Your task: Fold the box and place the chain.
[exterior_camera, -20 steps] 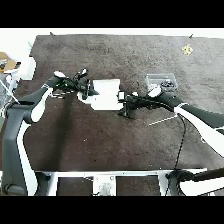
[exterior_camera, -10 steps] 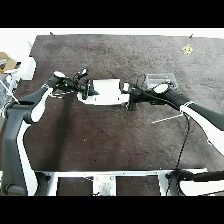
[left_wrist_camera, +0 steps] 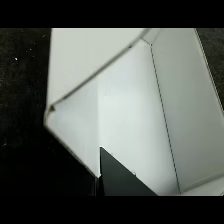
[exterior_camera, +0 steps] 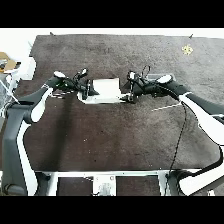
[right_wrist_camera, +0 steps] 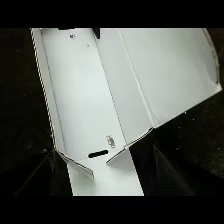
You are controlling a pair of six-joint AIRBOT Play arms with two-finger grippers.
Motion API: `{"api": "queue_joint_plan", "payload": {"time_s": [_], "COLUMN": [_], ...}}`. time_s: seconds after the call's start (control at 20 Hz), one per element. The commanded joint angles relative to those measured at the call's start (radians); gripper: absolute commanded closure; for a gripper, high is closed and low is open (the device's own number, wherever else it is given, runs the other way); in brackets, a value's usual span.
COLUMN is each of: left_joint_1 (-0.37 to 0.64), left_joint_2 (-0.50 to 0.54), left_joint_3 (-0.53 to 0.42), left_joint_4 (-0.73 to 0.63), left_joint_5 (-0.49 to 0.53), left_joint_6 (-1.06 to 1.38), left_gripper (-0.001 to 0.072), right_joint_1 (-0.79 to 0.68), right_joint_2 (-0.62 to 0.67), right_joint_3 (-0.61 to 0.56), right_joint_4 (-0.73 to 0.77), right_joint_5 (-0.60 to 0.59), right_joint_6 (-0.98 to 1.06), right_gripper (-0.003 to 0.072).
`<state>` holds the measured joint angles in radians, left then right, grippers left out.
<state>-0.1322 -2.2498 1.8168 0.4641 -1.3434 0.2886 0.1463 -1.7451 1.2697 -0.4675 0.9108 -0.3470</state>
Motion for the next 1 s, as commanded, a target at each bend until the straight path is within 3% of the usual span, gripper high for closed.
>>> {"api": "queue_joint_plan", "payload": {"time_s": [0.0, 0.65, 0.95], "left_joint_1": [0.0, 0.0, 0.0], "left_joint_2": [0.0, 0.0, 0.0], "left_joint_3": [0.001, 0.001, 0.001], "left_joint_4": [0.0, 0.0, 0.0], "left_joint_5": [0.0, 0.0, 0.0], "left_joint_6": [0.0, 0.0, 0.0], "left_gripper": [0.0697, 0.0697, 0.0697], "right_joint_1": [-0.022, -0.009, 0.013], "right_joint_2": [-0.079, -0.296, -0.338], "right_joint_3": [0.097, 0.346, 0.37], "right_joint_4": [0.004, 0.008, 0.001], "right_joint_5": [0.121, 0.283, 0.318], "right_joint_6": [0.039, 0.072, 0.072], "right_gripper": [-0.0002, -0.0001, -0.0001]}}
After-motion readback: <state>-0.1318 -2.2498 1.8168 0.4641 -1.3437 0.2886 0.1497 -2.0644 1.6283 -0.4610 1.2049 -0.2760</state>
